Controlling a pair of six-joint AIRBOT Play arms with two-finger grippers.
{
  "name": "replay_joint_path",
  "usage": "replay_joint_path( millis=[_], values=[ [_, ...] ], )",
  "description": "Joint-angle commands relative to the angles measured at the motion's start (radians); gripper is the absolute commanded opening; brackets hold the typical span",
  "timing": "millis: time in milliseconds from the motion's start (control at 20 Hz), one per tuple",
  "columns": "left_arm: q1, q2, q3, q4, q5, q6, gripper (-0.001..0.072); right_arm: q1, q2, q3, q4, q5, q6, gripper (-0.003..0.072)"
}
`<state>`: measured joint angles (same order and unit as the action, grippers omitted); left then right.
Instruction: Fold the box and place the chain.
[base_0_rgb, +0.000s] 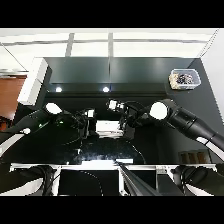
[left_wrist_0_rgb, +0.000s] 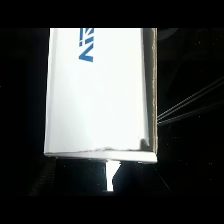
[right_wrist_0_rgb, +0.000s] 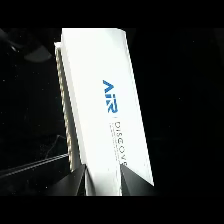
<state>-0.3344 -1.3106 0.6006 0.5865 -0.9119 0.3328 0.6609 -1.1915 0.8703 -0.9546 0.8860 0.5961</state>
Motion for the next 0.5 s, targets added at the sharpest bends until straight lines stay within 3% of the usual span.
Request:
replay_joint_path(
  millis=[0, 450],
  values=[
    [-0.001, -0.001, 0.0, 0.0, -0.001, 0.0, 0.0396, 0.001, 0.0, 0.0, 0.001, 0.001, 0.006, 0.0244],
    [-0.001, -0.001, 0.0, 0.0, 0.0, 0.0, 0.0396, 0.023, -0.009, 0.0, -0.005, 0.0, 0.018, 0.0244]
  ],
)
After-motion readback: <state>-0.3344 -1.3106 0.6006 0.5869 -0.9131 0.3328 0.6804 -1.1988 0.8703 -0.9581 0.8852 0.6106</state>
